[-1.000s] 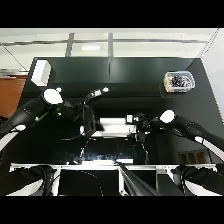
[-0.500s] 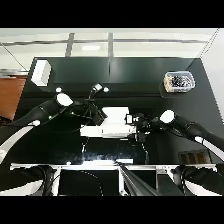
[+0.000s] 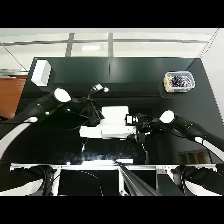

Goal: Fold the box and place the chain.

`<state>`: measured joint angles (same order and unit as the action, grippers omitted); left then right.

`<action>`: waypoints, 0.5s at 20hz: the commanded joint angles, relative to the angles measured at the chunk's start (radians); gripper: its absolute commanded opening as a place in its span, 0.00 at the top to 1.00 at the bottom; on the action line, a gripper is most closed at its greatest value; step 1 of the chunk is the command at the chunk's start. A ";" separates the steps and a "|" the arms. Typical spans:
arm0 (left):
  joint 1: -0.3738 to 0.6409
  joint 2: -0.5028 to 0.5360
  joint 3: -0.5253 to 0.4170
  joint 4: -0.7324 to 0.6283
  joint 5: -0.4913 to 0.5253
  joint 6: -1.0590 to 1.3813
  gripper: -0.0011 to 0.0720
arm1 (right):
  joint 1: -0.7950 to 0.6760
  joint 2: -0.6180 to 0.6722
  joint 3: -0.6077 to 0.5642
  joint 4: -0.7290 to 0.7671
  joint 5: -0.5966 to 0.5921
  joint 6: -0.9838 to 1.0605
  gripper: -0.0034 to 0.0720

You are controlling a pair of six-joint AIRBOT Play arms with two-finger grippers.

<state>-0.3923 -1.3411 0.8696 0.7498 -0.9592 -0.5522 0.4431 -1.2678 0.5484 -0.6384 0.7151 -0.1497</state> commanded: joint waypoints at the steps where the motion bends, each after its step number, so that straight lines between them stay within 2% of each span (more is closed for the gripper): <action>1: 0.131 0.130 -0.006 0.001 -0.151 0.011 0.95 | 0.000 0.000 0.000 0.004 -0.003 0.000 0.38; 3: 0.202 0.205 -0.066 -0.016 -0.209 0.125 0.94 | 0.000 0.000 0.000 0.014 -0.003 0.000 0.38; 4: 0.218 0.225 -0.105 -0.021 -0.231 0.177 0.76 | 0.000 0.000 0.000 0.014 -0.003 0.000 0.38; 6: 0.215 0.227 -0.183 -0.023 -0.232 0.352 0.04 | 0.000 0.000 0.000 0.014 -0.003 0.000 0.38; 7: 0.201 0.217 -0.217 -0.022 -0.196 0.448 0.01 | 0.000 0.000 0.000 0.015 -0.002 0.000 0.38; 10: 0.107 0.180 -0.276 0.015 -0.028 0.628 0.01 | 0.000 0.000 0.000 0.017 -0.002 0.000 0.38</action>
